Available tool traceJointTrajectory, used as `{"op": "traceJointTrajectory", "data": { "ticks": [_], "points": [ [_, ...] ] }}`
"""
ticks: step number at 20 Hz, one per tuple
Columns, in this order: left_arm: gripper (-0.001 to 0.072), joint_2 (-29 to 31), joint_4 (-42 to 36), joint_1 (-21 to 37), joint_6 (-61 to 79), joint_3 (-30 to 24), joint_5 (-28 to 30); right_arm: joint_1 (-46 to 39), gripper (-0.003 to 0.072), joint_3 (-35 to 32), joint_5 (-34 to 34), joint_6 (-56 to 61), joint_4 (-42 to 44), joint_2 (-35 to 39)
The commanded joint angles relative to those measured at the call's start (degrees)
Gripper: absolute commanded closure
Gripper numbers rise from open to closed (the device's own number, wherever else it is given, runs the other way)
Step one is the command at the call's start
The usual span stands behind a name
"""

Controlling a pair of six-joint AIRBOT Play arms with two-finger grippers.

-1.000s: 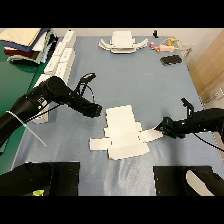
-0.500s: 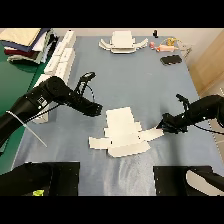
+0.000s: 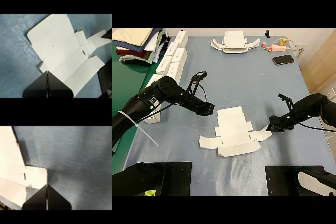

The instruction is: Fold the box.

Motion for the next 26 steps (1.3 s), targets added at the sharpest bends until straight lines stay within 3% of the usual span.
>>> {"op": "traceJointTrajectory", "data": {
  "ticks": [1, 4, 7, 8, 9, 10, 11, 18, 21, 23, 26],
  "points": [
    [0.0697, 0.0, -0.1, 0.0, 0.0, 0.0, 0.0, 7.5, 0.0682, 0.1, 5.6, -0.6, -1.2, 2.3],
    [0.0697, 0.0, -0.2, 0.0, 0.0, 0.0, -0.2, 12.6, 0.0683, 0.1, 10.2, 5.0, -5.3, 7.5],
    [0.0697, 0.0, -0.2, 0.0, 0.0, 0.0, 0.1, 13.7, 0.0682, 0.1, 10.6, 7.6, -6.9, 11.1],
    [0.0697, 0.0, -0.2, 0.0, 0.0, 0.0, 0.2, 13.7, 0.0654, 0.1, 10.5, 7.5, -6.9, 11.4],
    [0.0697, 0.0, -0.2, 0.0, 0.0, 0.0, 0.1, 13.7, 0.0495, 0.1, 10.2, 7.5, -6.8, 11.2],
    [0.0697, 0.0, -0.3, 0.0, 0.0, 0.0, 0.0, 13.7, 0.0442, 0.1, 9.6, 7.5, -6.8, 10.7],
    [0.0697, 0.0, -0.4, 0.0, 0.0, 0.0, -0.1, 13.7, 0.0442, 0.1, 9.1, 7.5, -6.8, 10.0],
    [0.0696, 0.0, -3.0, 0.0, 0.0, 0.0, -0.5, 13.6, 0.0446, 0.2, 7.7, 4.2, -6.6, 0.2],
    [0.0696, 0.0, -3.0, 0.0, 0.0, 0.0, -0.7, 13.6, 0.0481, 1.9, 6.0, 0.2, -2.6, -3.1],
    [0.0696, 0.0, -3.8, 0.0, -0.1, 0.0, -1.3, 13.6, 0.065, 3.7, 3.8, -2.9, 1.7, -3.8],
    [0.0694, 0.0, -4.5, 0.2, 0.0, 0.0, -1.4, 13.7, 0.0685, 4.9, 1.5, -6.8, 5.5, -3.3]
  ]
}}
